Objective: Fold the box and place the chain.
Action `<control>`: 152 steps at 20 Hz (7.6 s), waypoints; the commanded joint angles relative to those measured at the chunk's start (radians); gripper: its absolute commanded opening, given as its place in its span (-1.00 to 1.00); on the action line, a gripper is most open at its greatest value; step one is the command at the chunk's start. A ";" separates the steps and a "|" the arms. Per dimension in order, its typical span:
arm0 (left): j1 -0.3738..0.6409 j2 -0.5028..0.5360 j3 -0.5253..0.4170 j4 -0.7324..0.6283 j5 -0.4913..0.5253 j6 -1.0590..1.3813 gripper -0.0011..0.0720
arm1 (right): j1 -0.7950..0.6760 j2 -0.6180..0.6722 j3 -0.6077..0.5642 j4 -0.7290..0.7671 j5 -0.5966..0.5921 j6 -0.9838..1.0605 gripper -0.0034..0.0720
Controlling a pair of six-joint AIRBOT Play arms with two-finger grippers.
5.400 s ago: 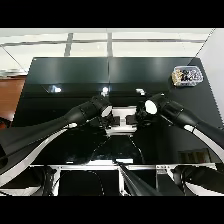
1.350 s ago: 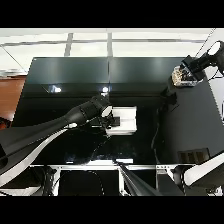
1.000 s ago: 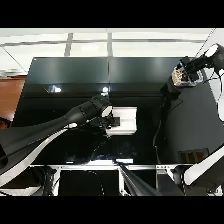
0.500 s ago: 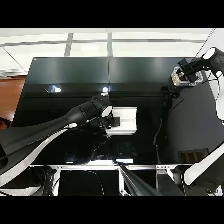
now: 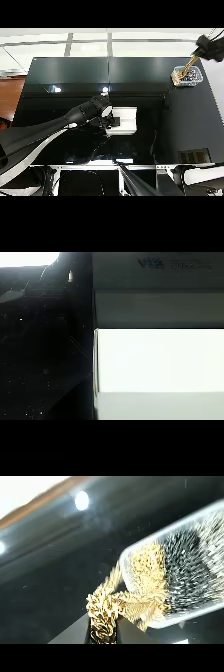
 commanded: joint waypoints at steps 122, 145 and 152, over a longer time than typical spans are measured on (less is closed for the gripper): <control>-0.002 0.124 0.042 0.062 -0.102 0.129 0.42 | 0.416 0.730 -1.081 0.040 0.031 -0.143 -0.13; 0.414 0.378 -0.583 -0.865 0.296 2.607 1.00 | 0.416 0.730 -1.081 0.040 -0.037 -0.149 -0.13; 0.444 0.230 -0.520 -0.937 0.290 2.648 1.00 | 0.416 0.730 -1.081 0.043 -0.064 -0.149 -0.13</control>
